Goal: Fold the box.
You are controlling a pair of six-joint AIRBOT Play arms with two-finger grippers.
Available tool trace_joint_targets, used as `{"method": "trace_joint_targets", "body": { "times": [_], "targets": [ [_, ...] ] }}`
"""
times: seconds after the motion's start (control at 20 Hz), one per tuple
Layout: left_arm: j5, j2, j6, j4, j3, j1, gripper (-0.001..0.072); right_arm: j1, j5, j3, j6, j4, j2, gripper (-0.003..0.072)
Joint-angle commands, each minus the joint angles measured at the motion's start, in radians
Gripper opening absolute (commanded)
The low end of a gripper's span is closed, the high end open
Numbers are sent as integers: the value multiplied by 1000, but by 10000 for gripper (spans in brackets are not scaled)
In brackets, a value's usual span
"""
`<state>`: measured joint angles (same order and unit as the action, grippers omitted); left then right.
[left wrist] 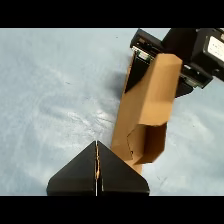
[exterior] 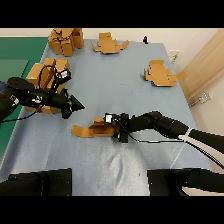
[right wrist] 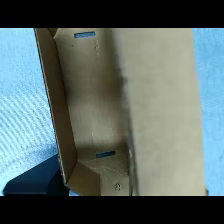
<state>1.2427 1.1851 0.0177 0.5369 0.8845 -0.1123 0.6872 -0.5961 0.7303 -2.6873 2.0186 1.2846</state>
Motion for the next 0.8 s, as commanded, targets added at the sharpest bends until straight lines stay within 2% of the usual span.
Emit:
{"method": "trace_joint_targets", "body": {
  "times": [0.0, 0.1, 0.5, 0.65, 0.75],
  "targets": [
    [11, -14, 35, 34, -8, -13, 19, 0, -27, 0, 0, 29, 0, 400],
    [7, -14, 35, 36, -14, -13, 19, 0, -66, 0, 1, 50, 0, 457],
    [30, -14, 35, 35, -27, -20, 19, 0, -77, 21, 0, 72, 2, 458],
    [133, -14, 28, 68, -27, -88, 17, 0, -74, 21, 1, 72, 11, 457],
    [179, -14, 116, 184, -27, -169, 14, 0, -74, 21, 1, 72, 13, 457]
  ]
}}
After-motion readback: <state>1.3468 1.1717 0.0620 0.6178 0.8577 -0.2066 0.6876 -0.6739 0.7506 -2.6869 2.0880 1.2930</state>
